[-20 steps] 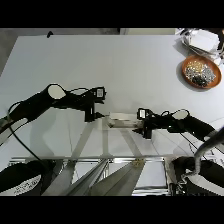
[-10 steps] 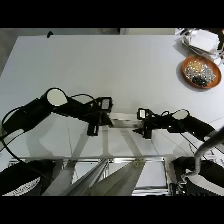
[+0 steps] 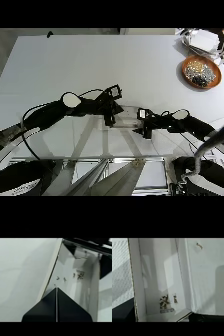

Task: Fold the box and place the chain.

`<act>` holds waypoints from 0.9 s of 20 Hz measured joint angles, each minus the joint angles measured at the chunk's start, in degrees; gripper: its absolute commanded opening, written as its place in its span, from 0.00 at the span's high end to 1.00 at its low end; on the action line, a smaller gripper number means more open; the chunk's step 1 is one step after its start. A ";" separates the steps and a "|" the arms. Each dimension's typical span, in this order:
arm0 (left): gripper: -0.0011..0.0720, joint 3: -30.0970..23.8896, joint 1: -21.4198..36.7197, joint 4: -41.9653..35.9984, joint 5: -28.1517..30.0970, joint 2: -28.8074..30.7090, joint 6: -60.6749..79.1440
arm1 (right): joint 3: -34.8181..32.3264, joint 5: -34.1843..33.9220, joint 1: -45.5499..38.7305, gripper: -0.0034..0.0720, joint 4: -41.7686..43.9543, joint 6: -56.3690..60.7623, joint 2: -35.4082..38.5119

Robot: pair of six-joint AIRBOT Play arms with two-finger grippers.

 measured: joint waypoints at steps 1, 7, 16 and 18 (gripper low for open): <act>0.98 0.00 -0.04 -0.76 1.27 -1.11 -0.63 | 0.00 0.00 0.00 0.34 0.00 0.00 0.00; 0.98 0.00 -0.07 -2.19 3.78 -5.49 -3.72 | 0.00 0.07 0.00 0.34 0.02 0.00 0.00; 0.98 0.00 9.64 19.17 -10.97 3.15 -13.18 | 0.00 0.00 0.00 0.34 -0.02 -0.04 0.00; 0.94 0.00 11.41 24.09 -15.87 3.52 -13.20 | 0.00 0.00 0.00 0.34 -0.02 -0.02 0.00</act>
